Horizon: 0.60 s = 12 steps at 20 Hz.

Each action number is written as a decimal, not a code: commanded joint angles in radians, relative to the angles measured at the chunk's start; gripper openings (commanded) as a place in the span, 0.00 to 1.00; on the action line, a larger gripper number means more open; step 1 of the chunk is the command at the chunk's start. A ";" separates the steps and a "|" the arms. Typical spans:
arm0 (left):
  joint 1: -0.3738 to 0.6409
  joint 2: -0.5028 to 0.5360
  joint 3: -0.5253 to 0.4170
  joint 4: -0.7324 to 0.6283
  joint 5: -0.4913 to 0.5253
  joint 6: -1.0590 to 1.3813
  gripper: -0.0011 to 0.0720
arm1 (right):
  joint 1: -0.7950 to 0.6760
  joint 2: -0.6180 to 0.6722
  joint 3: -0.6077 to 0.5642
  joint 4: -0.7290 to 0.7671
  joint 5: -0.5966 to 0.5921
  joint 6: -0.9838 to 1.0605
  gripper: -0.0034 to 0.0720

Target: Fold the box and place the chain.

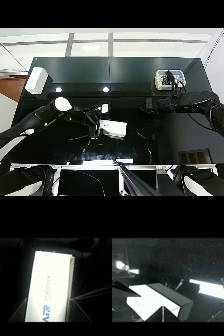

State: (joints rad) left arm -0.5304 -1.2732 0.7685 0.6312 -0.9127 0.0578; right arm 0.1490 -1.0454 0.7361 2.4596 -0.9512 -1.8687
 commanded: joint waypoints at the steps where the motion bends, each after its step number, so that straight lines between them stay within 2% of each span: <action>1: -0.007 -0.014 0.006 0.000 -0.003 0.009 0.99 | -0.002 0.000 0.001 -0.004 0.000 0.000 0.07; 6: -0.025 -0.044 0.006 0.016 -0.005 0.021 0.99 | -0.002 0.000 0.001 -0.004 0.000 0.000 0.07; 12: -0.081 -0.079 0.006 0.016 0.116 0.021 0.99 | -0.002 0.000 0.001 -0.004 0.001 0.000 0.07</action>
State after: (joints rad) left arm -0.5873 -1.3327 0.7757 0.6338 -0.8391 0.0795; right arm 0.1482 -1.0454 0.7361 2.4561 -0.9504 -1.8687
